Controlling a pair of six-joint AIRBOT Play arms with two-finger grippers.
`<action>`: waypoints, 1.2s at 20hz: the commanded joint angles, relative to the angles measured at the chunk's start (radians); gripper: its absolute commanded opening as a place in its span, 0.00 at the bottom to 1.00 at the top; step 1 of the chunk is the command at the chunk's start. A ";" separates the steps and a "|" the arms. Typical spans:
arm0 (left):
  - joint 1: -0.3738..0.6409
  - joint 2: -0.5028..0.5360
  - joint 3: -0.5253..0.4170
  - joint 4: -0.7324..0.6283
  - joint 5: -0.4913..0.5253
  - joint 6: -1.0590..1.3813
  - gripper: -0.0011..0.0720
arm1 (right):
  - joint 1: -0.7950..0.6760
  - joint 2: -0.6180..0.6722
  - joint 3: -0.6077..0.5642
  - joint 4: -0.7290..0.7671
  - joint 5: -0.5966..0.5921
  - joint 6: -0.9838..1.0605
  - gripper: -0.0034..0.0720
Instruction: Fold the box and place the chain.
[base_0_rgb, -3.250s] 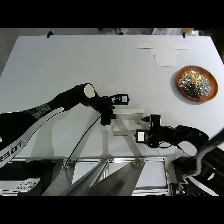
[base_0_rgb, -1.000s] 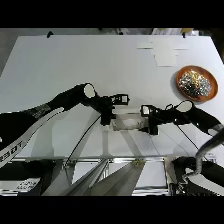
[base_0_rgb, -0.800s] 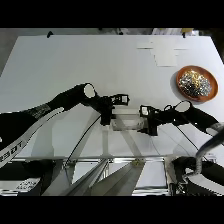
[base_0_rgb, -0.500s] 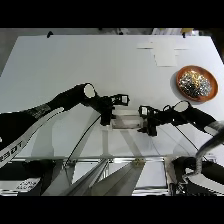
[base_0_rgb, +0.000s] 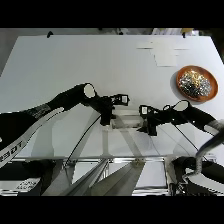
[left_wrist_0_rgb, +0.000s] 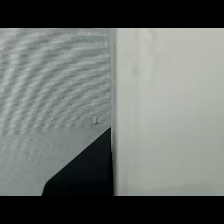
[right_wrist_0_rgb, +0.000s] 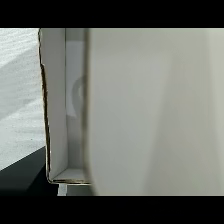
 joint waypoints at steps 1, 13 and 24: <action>-0.001 0.000 0.001 0.000 0.001 0.000 0.03 | 0.001 0.000 -0.001 -0.008 -0.001 0.002 0.65; -0.001 0.000 0.001 0.000 0.001 0.000 0.03 | 0.001 0.000 0.000 -0.007 0.001 0.002 0.65; 0.008 0.046 0.001 0.041 -0.014 -0.011 0.79 | 0.001 0.000 0.000 -0.007 0.000 0.002 0.65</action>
